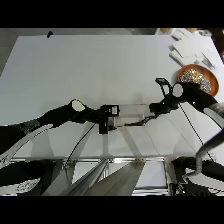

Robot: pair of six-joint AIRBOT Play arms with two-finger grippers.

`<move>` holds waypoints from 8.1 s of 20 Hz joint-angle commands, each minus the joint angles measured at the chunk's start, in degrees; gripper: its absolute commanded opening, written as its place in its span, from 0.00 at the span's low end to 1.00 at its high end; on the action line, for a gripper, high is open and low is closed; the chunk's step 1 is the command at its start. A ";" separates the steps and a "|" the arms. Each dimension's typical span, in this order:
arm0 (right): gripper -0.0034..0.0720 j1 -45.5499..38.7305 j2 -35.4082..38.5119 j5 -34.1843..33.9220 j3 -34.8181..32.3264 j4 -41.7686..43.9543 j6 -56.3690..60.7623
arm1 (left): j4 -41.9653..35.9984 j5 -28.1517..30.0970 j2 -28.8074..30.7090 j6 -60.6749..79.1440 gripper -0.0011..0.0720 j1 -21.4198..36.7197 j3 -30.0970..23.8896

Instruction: Fold the box and place the chain.

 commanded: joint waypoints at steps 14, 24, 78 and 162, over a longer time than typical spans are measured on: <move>0.06 1.57 16.52 6.05 -0.04 3.30 -3.61 | 0.00 0.00 0.04 0.00 0.45 -0.02 -0.02; 0.06 1.57 32.74 7.82 -0.04 32.33 -13.16 | 0.02 0.02 0.04 0.00 0.45 -0.02 -0.02; 0.52 -6.29 -2.64 -0.02 5.97 0.72 5.97 | 0.02 0.00 0.04 0.00 0.45 -0.02 -0.02; 0.11 1.55 -11.30 -1.03 12.81 2.62 -10.54 | 0.02 0.00 0.04 0.00 0.45 -0.02 -0.02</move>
